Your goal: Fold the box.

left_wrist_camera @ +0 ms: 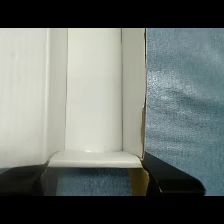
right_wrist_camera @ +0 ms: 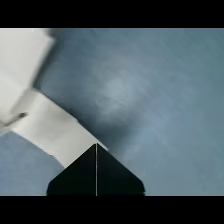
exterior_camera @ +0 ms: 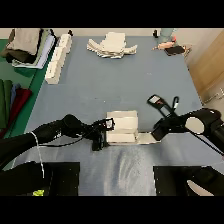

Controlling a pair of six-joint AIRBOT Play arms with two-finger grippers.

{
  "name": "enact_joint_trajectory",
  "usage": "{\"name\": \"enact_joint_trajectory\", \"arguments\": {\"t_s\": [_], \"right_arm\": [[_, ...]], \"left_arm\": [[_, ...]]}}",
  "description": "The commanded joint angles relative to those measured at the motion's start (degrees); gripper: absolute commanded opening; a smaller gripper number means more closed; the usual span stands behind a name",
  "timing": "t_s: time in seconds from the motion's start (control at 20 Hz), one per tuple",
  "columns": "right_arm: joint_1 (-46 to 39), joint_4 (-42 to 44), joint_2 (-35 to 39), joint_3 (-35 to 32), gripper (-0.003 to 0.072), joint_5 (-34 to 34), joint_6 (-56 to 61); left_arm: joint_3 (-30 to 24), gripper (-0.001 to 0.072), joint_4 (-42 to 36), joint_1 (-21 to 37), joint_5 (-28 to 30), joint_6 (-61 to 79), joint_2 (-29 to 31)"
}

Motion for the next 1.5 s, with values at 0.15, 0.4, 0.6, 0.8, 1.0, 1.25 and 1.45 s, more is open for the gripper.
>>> {"name": "enact_joint_trajectory", "arguments": {"t_s": [0.15,0.4,0.6,0.8,1.0,1.25,1.45], "right_arm": [[-19.3,3.8,-7.1,-2.2,0.0003,2.6,22.0],[-20.9,31.1,-17.2,-3.3,0.0003,-1.0,1.4],[-20.5,34.1,-15.0,-3.3,0.0003,0.3,-0.1],[-20.5,35.2,-9.5,-3.3,0.0006,3.9,-1.5],[-20.5,40.3,-8.9,-3.3,0.0176,7.4,-8.8],[-20.5,50.3,-8.9,-3.3,0.0387,8.7,-14.2],[-20.0,50.2,-9.2,-3.3,0.0441,8.3,-14.5]], "left_arm": [[0.0,0.0525,0.0,0.0,0.0,0.0,0.0],[0.0,0.0525,0.0,0.0,0.0,0.0,0.0],[0.0,0.0525,0.0,0.0,0.0,0.0,0.0],[0.0,0.0525,0.0,0.0,0.0,0.0,0.0],[0.0,0.0524,0.0,0.0,0.0,0.0,0.0],[0.0,0.0525,0.0,0.0,0.0,0.0,0.0],[0.0,0.0525,0.0,0.0,0.0,0.0,0.0]]}}
